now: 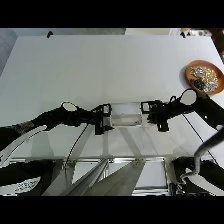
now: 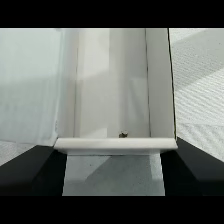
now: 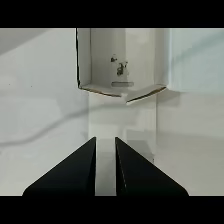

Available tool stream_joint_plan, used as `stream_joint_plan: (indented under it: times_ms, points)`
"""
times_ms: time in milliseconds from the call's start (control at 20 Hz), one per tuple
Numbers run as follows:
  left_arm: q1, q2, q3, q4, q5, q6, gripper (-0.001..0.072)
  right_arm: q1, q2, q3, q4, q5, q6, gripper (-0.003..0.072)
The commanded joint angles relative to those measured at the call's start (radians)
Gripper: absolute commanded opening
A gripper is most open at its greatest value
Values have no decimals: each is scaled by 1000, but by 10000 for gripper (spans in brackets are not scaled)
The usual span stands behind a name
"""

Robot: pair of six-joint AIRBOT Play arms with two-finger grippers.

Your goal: Fold the box and place the chain.

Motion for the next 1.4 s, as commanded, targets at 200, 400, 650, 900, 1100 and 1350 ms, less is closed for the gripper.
stream_joint_plan:
  times_ms: [200,400,650,900,1100,1350]
  points:
    - [0,0,1,0,0,0,134,-1,-4,-69,123,-155,-134,103]
    - [0,0,1,0,0,0,134,-1,-4,-70,146,-168,-132,100]
    - [0,0,0,0,0,0,134,16,-4,-71,182,-168,-133,99]
    - [0,0,0,0,0,0,134,82,-4,-71,182,-195,-152,100]
    - [0,0,0,0,0,0,134,83,-35,-71,209,-195,-152,102]
    - [0,0,0,0,0,0,134,137,-82,-71,225,-215,-152,157]
